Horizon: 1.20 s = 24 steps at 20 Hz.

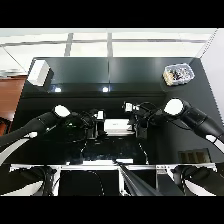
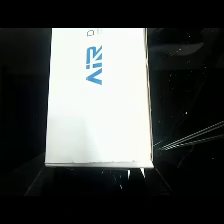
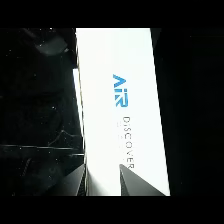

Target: Fold the box and place the chain.

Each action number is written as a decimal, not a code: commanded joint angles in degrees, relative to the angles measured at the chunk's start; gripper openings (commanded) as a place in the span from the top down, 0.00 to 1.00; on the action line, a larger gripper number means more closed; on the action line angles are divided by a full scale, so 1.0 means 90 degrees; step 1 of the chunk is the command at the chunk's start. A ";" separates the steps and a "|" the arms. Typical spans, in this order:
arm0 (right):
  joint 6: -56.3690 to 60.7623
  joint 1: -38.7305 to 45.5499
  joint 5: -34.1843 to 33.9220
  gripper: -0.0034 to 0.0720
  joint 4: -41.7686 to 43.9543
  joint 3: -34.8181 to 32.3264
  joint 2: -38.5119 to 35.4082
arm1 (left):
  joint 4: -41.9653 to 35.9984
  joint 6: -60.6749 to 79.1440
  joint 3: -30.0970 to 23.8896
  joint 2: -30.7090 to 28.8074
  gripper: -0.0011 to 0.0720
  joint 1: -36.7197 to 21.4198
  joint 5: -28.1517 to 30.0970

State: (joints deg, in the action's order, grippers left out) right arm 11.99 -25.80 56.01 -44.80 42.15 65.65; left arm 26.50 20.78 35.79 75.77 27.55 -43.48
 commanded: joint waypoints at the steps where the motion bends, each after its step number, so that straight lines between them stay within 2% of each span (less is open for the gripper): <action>1: 0.0005 -0.0005 -0.0267 0.61 0.0002 -0.0121 0.0036 | 0.0000 -0.0002 0.0005 0.0002 0.51 0.0002 0.0000; 3: 0.0223 -0.0002 -0.0202 0.61 -0.0002 -0.0126 0.0024 | 0.0000 -0.0002 0.0005 0.0002 0.51 0.0002 0.0000; 7: 0.1411 0.0095 0.0474 0.61 0.0005 0.0248 -0.0223 | 0.0000 -0.0024 0.0005 0.0002 0.51 0.0002 -0.0005; 11: 0.4393 0.0097 0.0194 0.63 0.0583 0.0270 -0.0306 | 0.0000 -0.0022 0.0005 0.0002 0.51 0.0002 -0.0005; 12: 0.4770 0.0070 -0.0039 0.81 0.0673 0.0221 -0.0294 | 0.0000 -0.0024 0.0005 0.0002 0.51 0.0002 -0.0005; 13: 0.5013 0.0044 -0.0362 0.94 0.0872 0.0117 -0.0274 | 0.0000 -0.0024 0.0005 0.0002 0.51 0.0002 -0.0005; 14: 0.5314 0.0041 -0.0668 0.93 0.1212 0.0002 -0.0221 | 0.0000 -0.0022 0.0005 0.0002 0.51 0.0002 -0.0005; 16: 0.5404 0.0041 -0.0780 0.93 0.1894 -0.0160 0.0019 | 0.0000 -0.0024 0.0005 0.0002 0.51 0.0002 -0.0005; 24: 0.5404 -0.0109 -0.0906 0.93 0.1508 -0.0177 0.1076 | 0.0000 -0.0024 0.0005 0.0002 0.51 0.0002 -0.0005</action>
